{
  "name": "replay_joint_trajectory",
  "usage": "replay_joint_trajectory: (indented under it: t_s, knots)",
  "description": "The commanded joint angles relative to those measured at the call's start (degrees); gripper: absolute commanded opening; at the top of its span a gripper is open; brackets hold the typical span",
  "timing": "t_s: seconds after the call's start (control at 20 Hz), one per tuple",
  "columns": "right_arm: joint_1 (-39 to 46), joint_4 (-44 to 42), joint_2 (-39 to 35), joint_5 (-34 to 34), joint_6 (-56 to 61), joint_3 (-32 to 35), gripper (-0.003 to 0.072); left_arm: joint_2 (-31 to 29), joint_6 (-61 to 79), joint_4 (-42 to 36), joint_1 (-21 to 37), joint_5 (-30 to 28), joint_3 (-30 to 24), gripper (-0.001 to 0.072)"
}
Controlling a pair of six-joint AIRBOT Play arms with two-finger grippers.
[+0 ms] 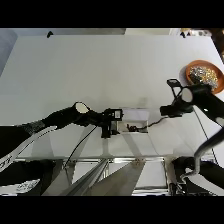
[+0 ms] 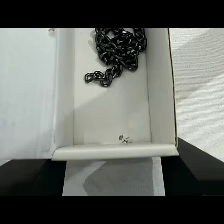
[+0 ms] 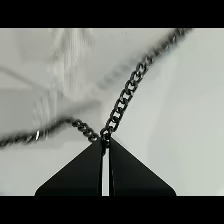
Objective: Fold the box and place the chain.
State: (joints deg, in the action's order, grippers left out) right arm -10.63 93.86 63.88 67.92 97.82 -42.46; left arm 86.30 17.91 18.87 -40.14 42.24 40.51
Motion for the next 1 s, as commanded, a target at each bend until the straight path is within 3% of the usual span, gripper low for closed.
replay_joint_trajectory:
  t_s: [0.0, 0.25, 0.35, 0.8, 0.95]
  knots:
    - [-0.02, -3.45, -12.00, 4.94, -3.34, -0.02, 0.0019, -0.02, 0.00, 0.00, 0.04, -0.02, 0.00, 0.0274]
    - [-0.02, -29.14, -28.35, 5.79, -8.15, -0.02, 0.0020, -0.02, 0.02, 0.00, 0.04, -0.02, 0.00, 0.0274]
    - [-0.42, -34.84, -32.28, 4.02, -8.79, -0.02, 0.0020, -0.02, 0.00, 0.00, 0.04, 0.00, 0.00, 0.0274]
    - [-19.15, -34.64, -31.69, -11.65, -7.56, -0.02, 0.0019, -0.02, 0.00, 0.00, 0.04, -0.02, 0.00, 0.0274]
    - [-23.82, -27.80, -27.61, -12.28, -2.47, -0.02, 0.0020, -0.02, 0.00, 0.00, 0.04, 0.00, 0.00, 0.0274]
